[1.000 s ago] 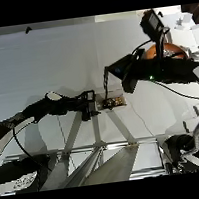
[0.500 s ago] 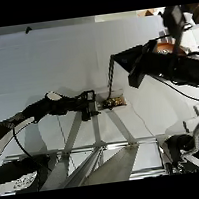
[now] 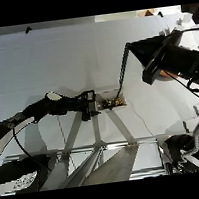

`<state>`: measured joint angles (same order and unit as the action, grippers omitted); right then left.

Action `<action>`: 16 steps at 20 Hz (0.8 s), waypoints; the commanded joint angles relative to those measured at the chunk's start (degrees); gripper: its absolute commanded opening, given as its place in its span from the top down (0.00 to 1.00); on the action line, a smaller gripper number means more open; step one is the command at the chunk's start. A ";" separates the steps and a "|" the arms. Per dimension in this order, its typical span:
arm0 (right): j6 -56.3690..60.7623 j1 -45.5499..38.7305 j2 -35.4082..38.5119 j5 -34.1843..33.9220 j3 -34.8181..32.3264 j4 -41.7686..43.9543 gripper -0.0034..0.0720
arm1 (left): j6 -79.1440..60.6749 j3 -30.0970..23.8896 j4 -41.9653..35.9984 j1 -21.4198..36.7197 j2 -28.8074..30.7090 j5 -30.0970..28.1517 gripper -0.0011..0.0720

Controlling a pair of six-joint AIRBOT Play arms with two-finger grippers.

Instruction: Fold the box and place the chain.

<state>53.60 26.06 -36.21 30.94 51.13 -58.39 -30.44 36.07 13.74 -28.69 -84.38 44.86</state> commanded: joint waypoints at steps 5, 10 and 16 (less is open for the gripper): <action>1.46 0.04 0.52 9.68 3.13 3.82 0.92 | 0.00 0.02 0.00 0.02 0.04 -0.02 0.69; 1.40 0.04 0.52 17.14 3.13 6.01 0.92 | 0.00 0.02 0.00 0.02 0.04 -0.02 0.69; -2.82 0.04 0.52 16.26 3.13 13.60 0.93 | 0.00 0.00 0.00 0.02 0.04 -0.02 0.69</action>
<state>53.91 26.06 -35.73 47.05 54.22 -50.09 -30.44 36.07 13.74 -28.69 -84.38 44.86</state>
